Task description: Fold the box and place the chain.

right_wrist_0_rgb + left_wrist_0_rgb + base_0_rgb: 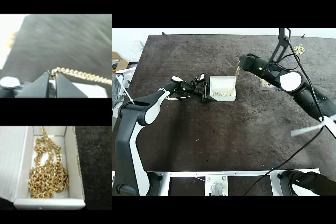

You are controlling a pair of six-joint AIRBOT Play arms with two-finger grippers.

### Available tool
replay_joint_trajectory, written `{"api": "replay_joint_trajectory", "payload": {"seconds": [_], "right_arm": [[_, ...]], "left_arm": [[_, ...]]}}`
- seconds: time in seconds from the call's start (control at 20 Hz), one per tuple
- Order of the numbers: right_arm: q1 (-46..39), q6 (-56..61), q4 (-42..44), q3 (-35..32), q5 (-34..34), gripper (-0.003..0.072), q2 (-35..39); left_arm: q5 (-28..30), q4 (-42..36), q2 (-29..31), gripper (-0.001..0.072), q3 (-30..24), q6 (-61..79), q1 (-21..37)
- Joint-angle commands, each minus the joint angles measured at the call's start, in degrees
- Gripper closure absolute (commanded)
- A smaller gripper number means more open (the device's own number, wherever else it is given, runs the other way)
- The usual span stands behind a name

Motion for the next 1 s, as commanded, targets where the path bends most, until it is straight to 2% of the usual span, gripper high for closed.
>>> {"api": "replay_joint_trajectory", "payload": {"seconds": [0.0, 0.2, 0.5, 0.75, 0.95], "right_arm": [[8.8, -0.4, -1.8, 3.0, -9.6, 0.0685, 0.5], [9.0, 0.5, -3.3, 3.5, -6.6, 0.0685, -4.7], [8.6, 1.8, -3.3, -0.5, -7.1, 0.0685, -6.6], [5.9, 1.6, -3.4, -0.8, -7.8, 0.0686, -5.6], [3.6, 1.4, -6.6, -0.8, -8.2, 0.0685, 0.1]], "left_arm": [[0.0, 0.0, 0.0, 0.0435, 0.0, 0.0, 0.0], [0.0, 0.0, 0.0, 0.0435, 0.0, 0.0, 0.0], [0.0, 0.0, 0.0, 0.0435, 0.0, 0.0, 0.0], [0.0, 0.0, 0.0, 0.0435, 0.0, 0.0, 0.0], [0.0, 0.0, 0.0, 0.0435, 0.0, 0.0, 0.0]]}}
